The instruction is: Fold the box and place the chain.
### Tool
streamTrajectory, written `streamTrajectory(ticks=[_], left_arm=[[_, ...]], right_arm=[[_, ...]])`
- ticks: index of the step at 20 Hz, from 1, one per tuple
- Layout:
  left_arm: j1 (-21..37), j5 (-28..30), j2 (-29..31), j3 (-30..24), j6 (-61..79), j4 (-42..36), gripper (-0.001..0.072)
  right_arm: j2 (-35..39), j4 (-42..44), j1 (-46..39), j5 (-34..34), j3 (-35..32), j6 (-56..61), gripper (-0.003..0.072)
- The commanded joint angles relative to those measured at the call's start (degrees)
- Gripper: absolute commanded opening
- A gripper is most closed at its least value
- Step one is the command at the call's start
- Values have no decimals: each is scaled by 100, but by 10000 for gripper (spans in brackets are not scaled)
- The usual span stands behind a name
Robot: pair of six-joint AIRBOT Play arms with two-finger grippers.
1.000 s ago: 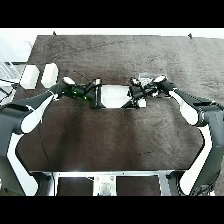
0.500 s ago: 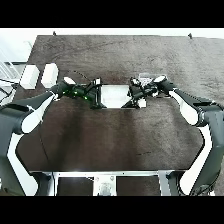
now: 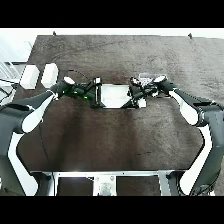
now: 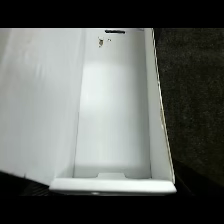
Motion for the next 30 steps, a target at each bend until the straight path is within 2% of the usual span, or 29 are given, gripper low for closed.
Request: streamTrajectory(ticks=[1,7,9,30], left_arm=[[0,-66,-37,70,-44,107,710],[13,214,-46,81,55,205,709],[13,234,-90,81,61,166,659],[0,354,-221,81,313,-133,650]], right_arm=[[-2,-13,7,17,-2,-2,499],[-2,-13,7,17,-2,-2,499],[-2,-13,7,17,-2,-2,500],[-2,-13,7,17,-2,-2,499]])
